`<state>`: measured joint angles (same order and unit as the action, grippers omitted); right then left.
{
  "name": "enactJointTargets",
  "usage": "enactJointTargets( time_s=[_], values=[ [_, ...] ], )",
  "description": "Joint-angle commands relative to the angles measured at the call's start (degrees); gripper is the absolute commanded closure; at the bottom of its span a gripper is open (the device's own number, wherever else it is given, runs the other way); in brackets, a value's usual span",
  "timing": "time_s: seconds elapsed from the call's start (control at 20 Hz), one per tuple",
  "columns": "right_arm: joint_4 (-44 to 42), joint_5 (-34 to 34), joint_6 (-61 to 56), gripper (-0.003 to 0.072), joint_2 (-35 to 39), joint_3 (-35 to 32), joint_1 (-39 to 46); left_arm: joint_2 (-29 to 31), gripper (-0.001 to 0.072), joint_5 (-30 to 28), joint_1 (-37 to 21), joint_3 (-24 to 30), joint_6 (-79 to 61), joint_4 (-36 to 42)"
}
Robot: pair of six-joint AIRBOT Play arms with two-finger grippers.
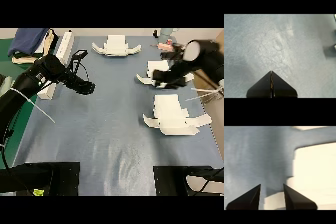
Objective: Fold the box.
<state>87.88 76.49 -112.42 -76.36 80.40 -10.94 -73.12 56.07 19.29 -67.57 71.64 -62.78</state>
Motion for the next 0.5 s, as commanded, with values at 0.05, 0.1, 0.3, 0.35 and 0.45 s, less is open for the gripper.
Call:
enactJointTargets(
  time_s=[0.05,0.1,0.3,0.35,0.45],
  values=[
    [9.68,16.24,7.32,0.0236,-0.55,4.55,19.58,-0.2,0.0694,-0.2,0.04,0.04,0.0,0.15],
    [8.81,17.9,9.81,0.0236,-1.16,4.13,24.13,-0.24,0.0694,-0.15,0.04,0.04,0.02,0.26],
    [4.24,20.22,20.7,0.0236,-4.94,2.91,39.32,-0.24,0.0693,0.68,0.02,0.04,0.02,0.26],
    [2.32,20.37,23.15,0.0236,-6.12,2.91,41.77,-0.24,0.0693,1.44,0.04,0.04,0.02,0.28],
    [-1.7,20.17,26.29,0.0236,-8.5,2.91,45.46,-0.24,0.0692,2.23,0.02,0.04,0.02,0.28]
  ],
)
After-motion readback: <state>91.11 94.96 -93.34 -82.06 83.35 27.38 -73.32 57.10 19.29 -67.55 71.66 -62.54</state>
